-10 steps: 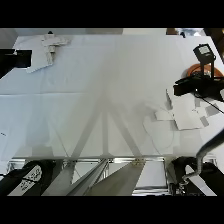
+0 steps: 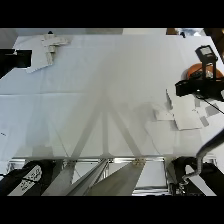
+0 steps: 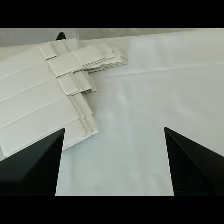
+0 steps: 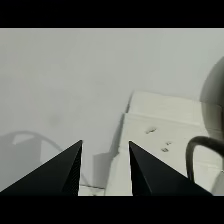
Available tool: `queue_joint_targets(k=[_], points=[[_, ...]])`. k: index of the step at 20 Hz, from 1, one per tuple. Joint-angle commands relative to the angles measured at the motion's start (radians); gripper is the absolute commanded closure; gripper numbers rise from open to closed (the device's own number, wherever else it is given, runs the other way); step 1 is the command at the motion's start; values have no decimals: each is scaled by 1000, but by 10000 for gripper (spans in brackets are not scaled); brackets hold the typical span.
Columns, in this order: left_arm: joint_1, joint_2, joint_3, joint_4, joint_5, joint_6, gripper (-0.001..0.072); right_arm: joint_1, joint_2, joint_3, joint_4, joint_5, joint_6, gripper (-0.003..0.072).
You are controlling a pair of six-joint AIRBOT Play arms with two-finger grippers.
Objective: Fold the box and place the chain.
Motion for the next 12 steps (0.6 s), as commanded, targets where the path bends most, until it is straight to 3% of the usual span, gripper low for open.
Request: queue_joint_targets(k=[1, 5, 8, 10, 12], points=[[1, 1, 1, 0, 0, 0, 13, -88, 0, 44, -140, 73, 101, 365], [1, 0, 0, 0, 0, 0, 13, -332, -8, 102, -225, 113, 100, 365], [1, 0, 1, 0, 0, 0, 13, -531, -61, 108, -222, 234, 7, 357], [1, 0, 0, 0, 0, 0, 13, -613, -120, 108, -222, 315, -103, 357], [1, 1, 0, 0, 0, 0, 13, -659, -186, 109, -221, 325, -131, 347]])
